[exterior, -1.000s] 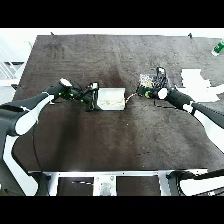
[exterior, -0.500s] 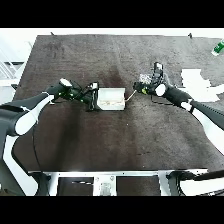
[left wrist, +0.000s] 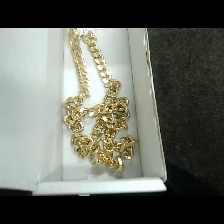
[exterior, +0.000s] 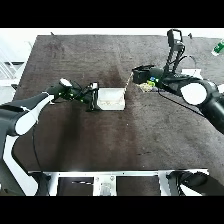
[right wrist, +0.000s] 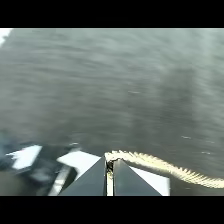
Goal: Fold the box and place the chain.
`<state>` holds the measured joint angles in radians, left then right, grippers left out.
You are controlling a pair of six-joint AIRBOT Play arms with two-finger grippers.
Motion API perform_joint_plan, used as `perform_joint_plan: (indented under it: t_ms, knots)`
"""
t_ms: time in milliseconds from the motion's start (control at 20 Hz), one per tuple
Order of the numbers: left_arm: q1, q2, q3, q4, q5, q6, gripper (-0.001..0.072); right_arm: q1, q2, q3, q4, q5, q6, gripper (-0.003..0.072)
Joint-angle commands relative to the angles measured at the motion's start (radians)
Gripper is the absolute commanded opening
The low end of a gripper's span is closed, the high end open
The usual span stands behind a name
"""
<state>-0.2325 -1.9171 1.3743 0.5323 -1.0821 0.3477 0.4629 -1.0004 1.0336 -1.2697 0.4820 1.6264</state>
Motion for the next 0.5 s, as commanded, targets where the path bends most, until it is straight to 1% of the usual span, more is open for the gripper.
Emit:
perform_joint_plan:
  t_ms: [0, 250, 450]
  knots:
    - [0.001, 0.0, 0.0, 0.0, 0.0, 0.0, 0.0616, 0.116, 0.032, -0.002, -0.005, 0.013, 0.016, 0.0011]
    - [0.001, 0.0, 0.0, 0.0, 0.0, 0.0, 0.0617, 0.177, -0.094, -0.002, -0.002, -0.028, 0.043, 0.0011]
    - [0.0, 0.0, 0.0, 0.0, 0.0, 0.0, 0.0616, 0.195, -0.209, -0.002, -0.002, -0.065, 0.057, 0.0011]
